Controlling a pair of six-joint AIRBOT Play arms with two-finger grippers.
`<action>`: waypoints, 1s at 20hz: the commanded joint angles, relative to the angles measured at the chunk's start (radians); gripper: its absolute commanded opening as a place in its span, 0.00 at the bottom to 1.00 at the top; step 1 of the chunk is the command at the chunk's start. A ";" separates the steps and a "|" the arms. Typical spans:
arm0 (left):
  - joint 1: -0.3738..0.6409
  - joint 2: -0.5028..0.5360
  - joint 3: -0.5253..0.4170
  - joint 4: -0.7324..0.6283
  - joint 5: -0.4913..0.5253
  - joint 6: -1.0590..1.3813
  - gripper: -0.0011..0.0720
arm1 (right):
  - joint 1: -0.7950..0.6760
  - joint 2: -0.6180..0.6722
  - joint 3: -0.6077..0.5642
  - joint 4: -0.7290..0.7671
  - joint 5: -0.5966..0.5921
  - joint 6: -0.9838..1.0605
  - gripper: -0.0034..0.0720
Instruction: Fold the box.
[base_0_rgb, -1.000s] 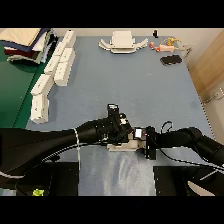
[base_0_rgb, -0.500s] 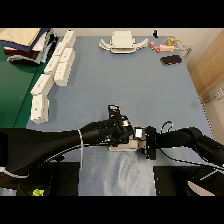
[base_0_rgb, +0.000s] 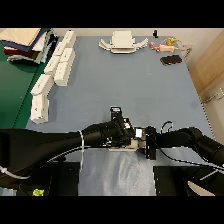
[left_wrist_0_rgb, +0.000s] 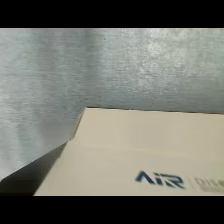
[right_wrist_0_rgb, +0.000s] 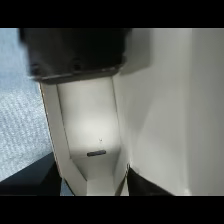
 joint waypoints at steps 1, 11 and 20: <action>0.002 0.005 0.000 0.003 -0.043 0.003 0.68 | 0.000 0.000 0.000 -0.001 0.000 0.000 0.66; 0.005 0.007 0.068 0.029 -0.108 0.011 0.68 | 0.000 0.000 0.000 -0.001 0.000 0.000 0.66; 0.027 0.100 0.228 -0.003 -0.629 0.124 0.68 | 0.000 0.000 0.000 -0.001 0.000 0.000 0.66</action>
